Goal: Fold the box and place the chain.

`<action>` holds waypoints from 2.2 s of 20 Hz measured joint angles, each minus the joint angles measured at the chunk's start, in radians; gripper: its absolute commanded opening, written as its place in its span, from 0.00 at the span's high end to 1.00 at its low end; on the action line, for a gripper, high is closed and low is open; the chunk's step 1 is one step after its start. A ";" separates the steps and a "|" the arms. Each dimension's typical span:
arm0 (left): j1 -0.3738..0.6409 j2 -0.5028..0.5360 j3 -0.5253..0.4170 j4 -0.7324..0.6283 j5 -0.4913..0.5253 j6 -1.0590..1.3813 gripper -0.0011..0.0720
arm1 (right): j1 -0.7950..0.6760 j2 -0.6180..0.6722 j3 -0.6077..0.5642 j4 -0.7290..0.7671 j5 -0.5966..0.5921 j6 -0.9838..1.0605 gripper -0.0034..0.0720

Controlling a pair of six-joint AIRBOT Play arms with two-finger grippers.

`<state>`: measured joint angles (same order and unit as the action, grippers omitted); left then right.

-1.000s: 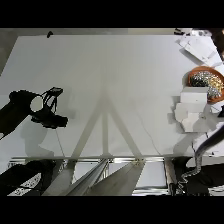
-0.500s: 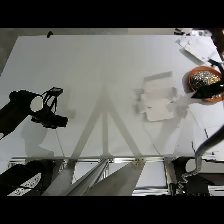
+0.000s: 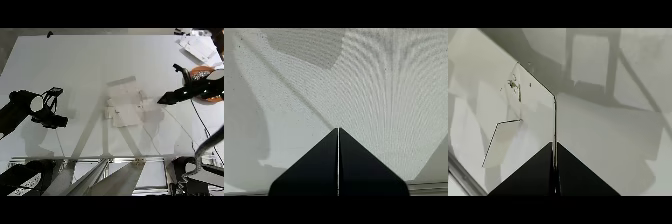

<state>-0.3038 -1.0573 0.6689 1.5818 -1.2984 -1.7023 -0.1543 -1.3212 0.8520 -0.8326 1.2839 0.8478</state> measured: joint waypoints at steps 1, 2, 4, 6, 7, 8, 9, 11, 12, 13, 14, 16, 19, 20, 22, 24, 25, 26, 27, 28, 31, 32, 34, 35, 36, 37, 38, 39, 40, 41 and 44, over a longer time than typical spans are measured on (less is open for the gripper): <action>0.000 0.000 0.000 0.000 0.000 0.000 0.97 | 0.026 0.024 -0.042 0.011 -0.041 0.023 0.95; 0.000 0.000 0.000 0.000 0.000 0.000 0.97 | 0.049 0.046 -0.077 0.017 -0.081 0.042 0.95; 0.000 0.000 0.000 -0.001 0.003 0.000 0.97 | 0.101 0.090 -0.138 0.016 -0.165 0.093 0.95; 0.000 0.000 0.000 -0.002 0.020 -0.001 0.97 | 0.160 0.127 -0.174 -0.025 -0.239 0.167 0.95; 0.000 0.000 0.000 -0.004 0.023 -0.002 0.97 | 0.193 0.142 -0.185 -0.055 -0.278 0.213 0.95; 0.000 0.000 0.000 -0.006 0.030 -0.002 0.97 | 0.228 0.154 -0.193 -0.089 -0.314 0.262 0.95; 0.000 0.000 0.000 -0.006 0.043 -0.002 0.97 | 0.262 0.162 -0.199 -0.125 -0.345 0.311 0.95; 0.000 0.000 0.000 -0.006 0.076 -0.002 0.97 | 0.334 0.172 -0.206 -0.198 -0.400 0.405 0.95; 0.000 0.000 0.000 -0.008 0.098 -0.002 0.95 | 0.366 0.175 -0.208 -0.229 -0.420 0.446 0.95; 0.000 0.000 0.000 -0.009 0.129 0.001 0.86 | 0.399 0.178 -0.210 -0.251 -0.440 0.477 0.95; 0.000 0.000 0.000 -0.016 0.157 0.016 0.68 | 0.424 0.180 -0.211 -0.268 -0.455 0.503 0.95; 0.000 0.000 0.000 -0.068 0.225 0.103 0.17 | 0.464 0.182 -0.212 -0.290 -0.481 0.542 0.95; 0.000 0.000 0.001 -0.256 0.304 0.296 0.17 | 0.493 0.183 -0.213 -0.303 -0.500 0.567 0.95; 0.000 0.000 0.001 -0.330 0.323 0.367 0.17 | 0.497 0.184 -0.213 -0.305 -0.505 0.571 0.95; 0.000 0.000 0.002 -0.491 0.359 0.534 0.17 | 0.504 0.184 -0.213 -0.308 -0.512 0.578 0.95; 0.000 -0.005 0.002 -0.632 0.391 0.705 0.17 | 0.507 0.184 -0.214 -0.310 -0.517 0.582 0.95; 0.000 -0.011 0.002 -0.690 0.407 0.782 0.17 | 0.508 0.184 -0.213 -0.310 -0.519 0.582 0.95; 0.000 -0.022 0.002 -0.740 0.426 0.855 0.17 | 0.509 0.184 -0.214 -0.311 -0.521 0.582 0.95; 0.000 -0.035 0.002 -0.776 0.449 0.912 0.17 | 0.509 0.184 -0.214 -0.311 -0.524 0.582 0.95; 0.000 -0.053 0.002 -0.806 0.470 0.968 0.17 | 0.509 0.184 -0.214 -0.311 -0.526 0.585 0.95; 0.000 -0.112 0.002 -0.902 0.492 1.122 0.17 | 0.509 0.184 -0.213 -0.312 -0.534 0.585 0.95; 0.000 -0.131 0.002 -0.941 0.492 1.174 0.17 | 0.509 0.184 -0.214 -0.312 -0.536 0.585 0.95; -0.002 -0.165 0.002 -1.032 0.489 1.286 0.17 | 0.509 0.184 -0.214 -0.312 -0.538 0.584 0.95; -0.003 -0.180 0.002 -1.075 0.489 1.336 0.17 | 0.509 0.184 -0.214 -0.312 -0.537 0.584 0.95; -0.003 -0.196 0.002 -1.115 0.486 1.387 0.17 | 0.509 0.184 -0.214 -0.312 -0.537 0.584 0.95; -0.003 -0.212 0.002 -1.145 0.484 1.431 0.17 | 0.509 0.184 -0.214 -0.312 -0.535 0.584 0.95; -0.003 -0.227 0.002 -1.166 0.484 1.465 0.17 | 0.509 0.184 -0.213 -0.311 -0.534 0.584 0.95; -0.003 -0.242 0.002 -1.182 0.482 1.495 0.17 | 0.509 0.184 -0.213 -0.311 -0.531 0.584 0.95; -0.003 -0.259 0.002 -1.195 0.482 1.523 0.17 | 0.509 0.184 -0.214 -0.311 -0.528 0.584 0.95; -0.003 -0.275 0.002 -1.207 0.482 1.551 0.17 | 0.509 0.184 -0.214 -0.311 -0.524 0.584 0.95; -0.003 -0.323 0.002 -1.247 0.476 1.638 0.18 | 0.509 0.184 -0.214 -0.309 -0.518 0.584 0.95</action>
<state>-0.3073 -1.3804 0.6712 0.3347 -0.8223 -0.0643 0.3550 -1.1374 0.6384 -1.1412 0.7662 1.4322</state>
